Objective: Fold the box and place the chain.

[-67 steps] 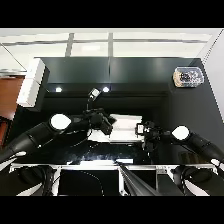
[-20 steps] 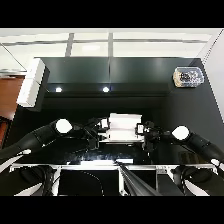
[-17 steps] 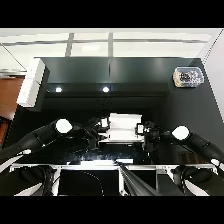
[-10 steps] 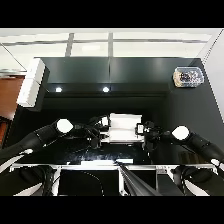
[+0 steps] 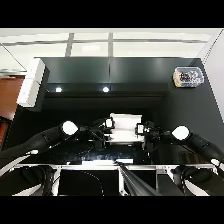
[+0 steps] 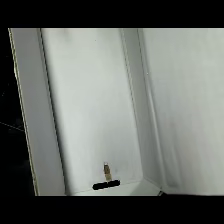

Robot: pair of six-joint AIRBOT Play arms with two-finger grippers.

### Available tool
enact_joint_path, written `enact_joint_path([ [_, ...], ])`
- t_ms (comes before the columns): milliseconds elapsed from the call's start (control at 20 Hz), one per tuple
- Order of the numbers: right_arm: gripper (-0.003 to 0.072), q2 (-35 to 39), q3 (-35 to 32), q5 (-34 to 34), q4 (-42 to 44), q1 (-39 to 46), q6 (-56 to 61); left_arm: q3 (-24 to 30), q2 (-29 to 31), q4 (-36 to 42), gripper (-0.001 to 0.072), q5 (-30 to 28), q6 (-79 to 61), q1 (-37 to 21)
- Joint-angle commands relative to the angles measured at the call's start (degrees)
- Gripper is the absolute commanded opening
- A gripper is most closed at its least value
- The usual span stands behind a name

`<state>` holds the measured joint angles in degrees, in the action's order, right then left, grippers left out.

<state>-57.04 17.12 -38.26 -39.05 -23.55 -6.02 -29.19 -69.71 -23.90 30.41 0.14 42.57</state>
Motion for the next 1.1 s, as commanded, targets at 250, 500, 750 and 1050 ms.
enact_joint_path([
  [250, 0.0470, -0.02, 0.00, 0.00, 0.02, -0.02, 0.02, 0.00, -0.31, 0.96, 0.0386, -0.37, -0.17, 0.31],
  [500, 0.0470, -0.02, 0.00, 0.00, 0.02, -0.02, 0.02, 0.00, -0.31, 0.57, 0.0473, -0.39, -0.15, 0.31],
  [750, 0.0470, -0.02, 0.00, 0.00, 0.02, -0.02, 0.02, 0.02, 2.32, -4.26, 0.0025, 0.37, 2.78, -0.87],
  [1050, 0.0470, -0.02, 0.00, 0.00, 0.02, -0.02, 0.02, 0.04, 15.41, -22.64, 0.0025, 6.23, 36.00, -15.06],
])
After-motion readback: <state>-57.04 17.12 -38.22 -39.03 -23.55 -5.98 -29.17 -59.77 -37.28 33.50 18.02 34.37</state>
